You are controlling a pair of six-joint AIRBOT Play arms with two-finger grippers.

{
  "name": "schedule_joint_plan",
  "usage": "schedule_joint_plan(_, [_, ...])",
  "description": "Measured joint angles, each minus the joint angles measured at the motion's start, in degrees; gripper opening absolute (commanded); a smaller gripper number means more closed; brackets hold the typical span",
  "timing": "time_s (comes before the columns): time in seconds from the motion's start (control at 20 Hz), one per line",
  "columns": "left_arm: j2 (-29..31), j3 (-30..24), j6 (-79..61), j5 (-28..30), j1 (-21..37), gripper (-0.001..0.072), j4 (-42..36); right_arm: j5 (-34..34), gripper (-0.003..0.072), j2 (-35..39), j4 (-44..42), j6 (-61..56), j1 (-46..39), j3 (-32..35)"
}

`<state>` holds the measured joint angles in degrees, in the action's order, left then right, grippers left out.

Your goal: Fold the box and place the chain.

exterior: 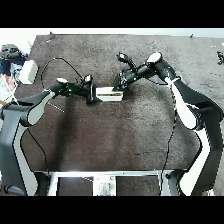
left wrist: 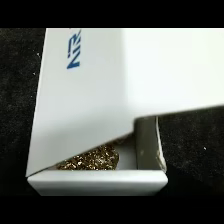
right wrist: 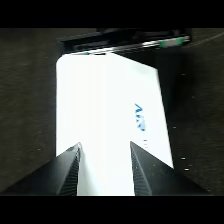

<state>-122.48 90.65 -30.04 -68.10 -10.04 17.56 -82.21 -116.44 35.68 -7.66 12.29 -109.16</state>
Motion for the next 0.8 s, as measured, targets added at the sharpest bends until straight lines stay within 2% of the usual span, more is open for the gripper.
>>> schedule_joint_plan(0.25, [-0.02,0.0,0.0,-0.02,0.02,0.0466,-0.02,-2.97,0.0343,0.87,0.44,-2.16,-0.33,0.13])
schedule_joint_plan(0.45, [-0.02,0.0,0.0,-0.02,0.02,0.0466,-0.02,-2.4,0.0343,2.27,0.72,-3.02,-2.12,0.28])
schedule_joint_plan(0.8, [-0.02,0.0,0.02,-0.02,0.0,0.0466,-0.02,2.29,0.0336,3.85,-11.67,3.45,-5.27,0.28])
